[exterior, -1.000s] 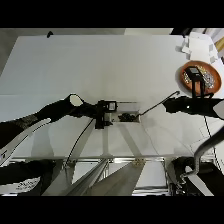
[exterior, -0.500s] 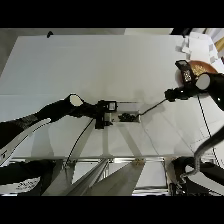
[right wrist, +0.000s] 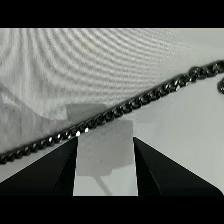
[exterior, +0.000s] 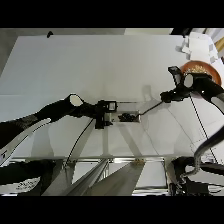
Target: Fold the box and place the chain.
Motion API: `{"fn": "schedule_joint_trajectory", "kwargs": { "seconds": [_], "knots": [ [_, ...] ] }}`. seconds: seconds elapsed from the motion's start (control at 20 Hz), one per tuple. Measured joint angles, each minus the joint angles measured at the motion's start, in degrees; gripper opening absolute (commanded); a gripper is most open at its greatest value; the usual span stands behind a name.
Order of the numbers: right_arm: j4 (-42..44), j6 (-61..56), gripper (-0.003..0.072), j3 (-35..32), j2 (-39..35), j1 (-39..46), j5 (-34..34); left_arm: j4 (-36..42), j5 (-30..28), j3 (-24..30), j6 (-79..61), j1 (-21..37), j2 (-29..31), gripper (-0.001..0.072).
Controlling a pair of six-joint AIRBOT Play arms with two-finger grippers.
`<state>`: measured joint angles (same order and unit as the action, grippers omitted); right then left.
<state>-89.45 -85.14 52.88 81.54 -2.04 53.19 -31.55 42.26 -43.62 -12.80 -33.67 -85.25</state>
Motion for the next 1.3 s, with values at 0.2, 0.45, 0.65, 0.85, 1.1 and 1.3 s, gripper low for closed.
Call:
{"fn": "schedule_joint_trajectory", "kwargs": {
  "seconds": [0.2,0.45,0.65,0.85,1.1,1.3],
  "knots": [
    [-0.2,-0.4,0.0387,0.1,0.9,0.0,-1.8,0.0,0.0,0.0,0.0,0.0,0.0,0.0013],
    [-0.1,-0.5,0.0337,0.1,1.7,0.0,-3.0,0.0,0.0,0.0,0.0,0.0,0.0,0.0013],
    [0.1,-0.5,0.0062,0.1,2.6,0.0,-2.1,0.0,0.0,0.0,0.0,0.0,0.0,0.0013],
    [0.1,-0.5,0.0015,0.0,1.5,0.0,-1.4,0.0,0.0,0.0,0.0,0.0,0.0,0.0013],
    [0.1,-0.3,0.0015,0.0,-4.7,0.0,0.9,0.0,0.0,0.0,0.0,0.0,0.0,0.0013],
    [1.4,1.1,0.0015,0.0,-13.5,0.0,4.2,0.0,0.0,0.0,0.0,0.0,0.0,0.0013]
  ]
}}
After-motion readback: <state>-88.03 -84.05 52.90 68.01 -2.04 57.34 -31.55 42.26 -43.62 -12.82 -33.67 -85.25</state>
